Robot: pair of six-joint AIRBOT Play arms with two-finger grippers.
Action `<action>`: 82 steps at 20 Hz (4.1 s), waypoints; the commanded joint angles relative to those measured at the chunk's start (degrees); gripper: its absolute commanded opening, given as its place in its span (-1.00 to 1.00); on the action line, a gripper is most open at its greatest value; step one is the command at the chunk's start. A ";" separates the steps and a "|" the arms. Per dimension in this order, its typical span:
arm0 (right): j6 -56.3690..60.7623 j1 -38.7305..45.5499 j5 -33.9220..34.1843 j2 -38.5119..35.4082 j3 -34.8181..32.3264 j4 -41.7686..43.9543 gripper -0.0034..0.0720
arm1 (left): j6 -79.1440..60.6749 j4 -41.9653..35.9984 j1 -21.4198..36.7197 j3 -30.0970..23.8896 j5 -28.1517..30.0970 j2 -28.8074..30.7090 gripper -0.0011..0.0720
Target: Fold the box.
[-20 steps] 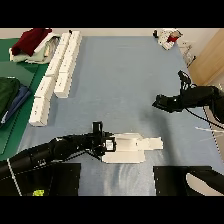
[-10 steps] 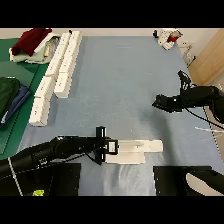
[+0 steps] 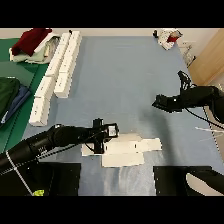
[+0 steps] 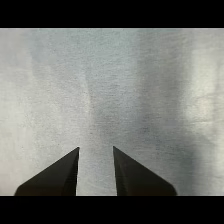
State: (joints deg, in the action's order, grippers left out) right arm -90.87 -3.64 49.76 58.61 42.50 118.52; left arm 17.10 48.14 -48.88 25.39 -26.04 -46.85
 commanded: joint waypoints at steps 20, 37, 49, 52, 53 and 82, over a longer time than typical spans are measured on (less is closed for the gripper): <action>0.00 -0.04 0.33 0.02 0.02 0.07 -0.04 | -4.22 -8.35 1.11 1.38 -8.70 -4.15 -0.94; 0.00 -0.04 0.24 0.00 0.02 0.07 -0.04 | -11.76 -9.46 6.05 4.31 -10.21 -4.63 -0.94; 0.00 -0.04 -0.37 0.02 0.02 0.04 -0.04 | -11.76 -9.35 9.07 5.62 -10.60 -7.58 -0.94; 0.00 -0.04 -0.35 0.02 0.02 0.04 -0.04 | -11.76 -9.42 9.07 5.62 -10.60 -8.70 -0.94; 0.00 -0.04 -0.35 0.02 0.02 0.04 -0.04 | -11.76 -9.42 9.07 5.62 -10.62 -8.72 -0.94; -0.13 -0.07 10.99 -0.52 0.04 0.02 -0.89 | -11.67 -9.60 9.09 4.02 -15.52 -8.92 -0.93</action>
State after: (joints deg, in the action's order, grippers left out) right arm -91.02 -3.64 55.29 58.46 42.50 118.56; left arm 5.50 38.48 -39.81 29.34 -41.71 -55.75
